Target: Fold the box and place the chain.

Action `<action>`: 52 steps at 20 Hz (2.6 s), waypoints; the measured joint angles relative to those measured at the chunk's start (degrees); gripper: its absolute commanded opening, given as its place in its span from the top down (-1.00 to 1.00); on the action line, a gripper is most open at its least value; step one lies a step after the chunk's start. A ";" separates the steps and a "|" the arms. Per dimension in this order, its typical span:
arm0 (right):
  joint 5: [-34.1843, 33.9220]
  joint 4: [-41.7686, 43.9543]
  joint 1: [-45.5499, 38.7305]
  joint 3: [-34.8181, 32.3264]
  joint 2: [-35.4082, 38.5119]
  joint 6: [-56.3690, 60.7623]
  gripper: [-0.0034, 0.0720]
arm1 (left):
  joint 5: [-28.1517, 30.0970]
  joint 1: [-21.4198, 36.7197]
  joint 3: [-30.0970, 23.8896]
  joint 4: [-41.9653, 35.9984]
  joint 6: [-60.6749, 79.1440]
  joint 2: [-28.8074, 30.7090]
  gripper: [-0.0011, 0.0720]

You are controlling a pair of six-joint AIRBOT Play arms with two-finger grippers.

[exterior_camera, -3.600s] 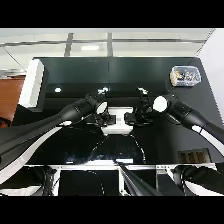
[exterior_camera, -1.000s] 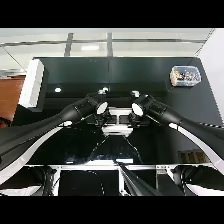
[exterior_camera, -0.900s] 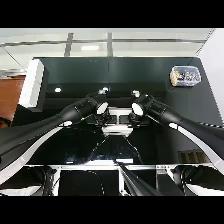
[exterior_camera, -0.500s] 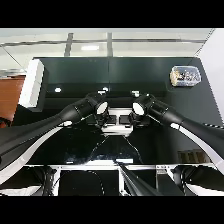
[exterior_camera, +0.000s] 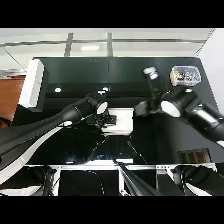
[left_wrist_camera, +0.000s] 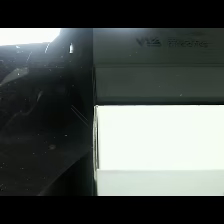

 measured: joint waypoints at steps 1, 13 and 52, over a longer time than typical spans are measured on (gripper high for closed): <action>-0.90 -5.31 -1.86 -0.26 0.87 0.26 0.04 | 0.02 0.00 0.00 0.00 0.00 0.00 0.89; -12.35 4.22 -43.39 32.59 -35.74 -2.71 -0.96 | 0.24 0.00 0.00 0.02 -0.11 0.00 0.89; 4.90 9.01 -51.17 59.34 -56.15 -13.00 0.89 | 0.22 0.35 0.00 0.02 -0.04 0.00 0.89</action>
